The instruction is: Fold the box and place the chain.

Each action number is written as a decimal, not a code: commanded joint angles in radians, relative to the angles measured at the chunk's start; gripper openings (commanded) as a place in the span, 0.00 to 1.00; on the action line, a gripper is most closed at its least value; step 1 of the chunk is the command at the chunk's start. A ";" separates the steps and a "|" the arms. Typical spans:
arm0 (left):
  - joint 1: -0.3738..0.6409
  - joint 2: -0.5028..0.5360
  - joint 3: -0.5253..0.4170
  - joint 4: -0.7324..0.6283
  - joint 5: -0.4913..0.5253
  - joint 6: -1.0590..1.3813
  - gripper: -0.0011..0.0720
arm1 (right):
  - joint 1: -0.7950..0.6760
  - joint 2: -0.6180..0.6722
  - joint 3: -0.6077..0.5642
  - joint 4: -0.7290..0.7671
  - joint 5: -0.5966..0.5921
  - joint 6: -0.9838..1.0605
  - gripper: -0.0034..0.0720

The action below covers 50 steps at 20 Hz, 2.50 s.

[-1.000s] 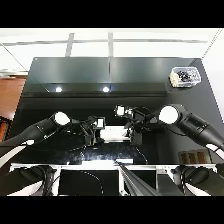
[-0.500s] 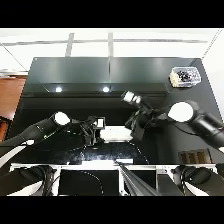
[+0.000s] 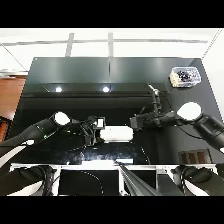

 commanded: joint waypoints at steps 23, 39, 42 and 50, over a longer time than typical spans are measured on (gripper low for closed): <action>0.000 0.000 0.000 0.000 0.012 0.000 0.69 | 0.121 -0.243 -0.017 0.026 -0.078 0.038 0.09; 0.000 0.098 0.008 0.036 -0.006 -0.137 1.00 | -0.349 0.092 -0.002 -0.077 0.214 0.002 0.09; 0.000 0.175 0.013 0.233 -0.120 -0.315 1.00 | -0.391 0.093 -0.002 -0.077 0.213 -0.029 0.09; -0.099 0.176 0.164 0.274 -0.093 -0.588 0.99 | -0.392 0.093 -0.002 -0.077 0.196 -0.047 0.09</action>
